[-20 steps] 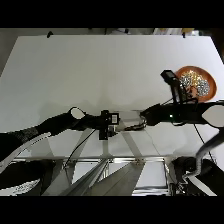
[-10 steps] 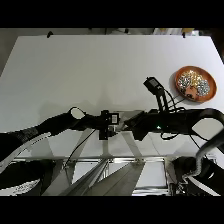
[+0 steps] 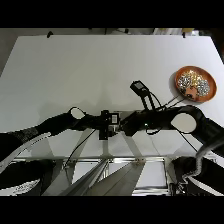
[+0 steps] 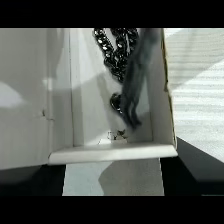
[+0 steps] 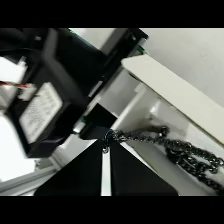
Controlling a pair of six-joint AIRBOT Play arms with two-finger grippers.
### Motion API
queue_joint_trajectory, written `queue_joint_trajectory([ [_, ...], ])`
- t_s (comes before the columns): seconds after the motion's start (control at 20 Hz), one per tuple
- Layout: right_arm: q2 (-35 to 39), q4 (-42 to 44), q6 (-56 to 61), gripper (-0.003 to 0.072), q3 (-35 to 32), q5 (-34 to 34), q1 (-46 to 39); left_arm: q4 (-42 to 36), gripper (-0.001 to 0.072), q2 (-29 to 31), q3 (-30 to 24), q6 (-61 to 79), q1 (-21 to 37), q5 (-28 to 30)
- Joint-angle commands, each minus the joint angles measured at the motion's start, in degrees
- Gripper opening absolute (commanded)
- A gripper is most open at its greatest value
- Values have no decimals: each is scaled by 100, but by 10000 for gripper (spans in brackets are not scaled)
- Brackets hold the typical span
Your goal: Fold the box and place the chain.
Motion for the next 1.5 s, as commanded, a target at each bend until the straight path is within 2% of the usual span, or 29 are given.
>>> queue_joint_trajectory([
  [0.0, -149, -105, 26, 130, 2, -33, -26, 2, 201, 4, -2, 2, 4, 2],
  [0.25, 190, -227, -9, 132, 439, 608, -691, 2, 201, 4, -2, 2, 4, 2],
  [0.35, 341, -656, 4, 86, 699, 940, -1165, 2, 201, 4, -2, 2, 4, 2],
  [0.4, 385, -907, 52, 21, 763, 1056, -1414, 2, 201, 4, -2, 2, 4, 2],
  [0.6, 297, -2302, 706, 17, 761, 1196, -2369, 2, 201, 4, -2, 2, 4, 2],
  [0.75, 4, -2730, 839, 19, 706, 1202, -2841, 2, 201, 4, -2, 2, 4, 2],
  [0.8, -144, -2750, 839, 58, 671, 1200, -2977, 2, 201, 4, -2, 2, 4, 2],
  [0.9, -501, -2804, 942, 290, 643, 1180, -3176, 2, 201, 4, -2, 2, 4, 2],
  [1.2, -1582, -2806, 966, 291, 640, 870, -3259, 2, 201, 4, -2, 2, 4, 2],
  [1.45, -2155, -2811, 1078, 292, 640, 837, -3261, 2, 201, 4, -2, 2, 4, 2],
])
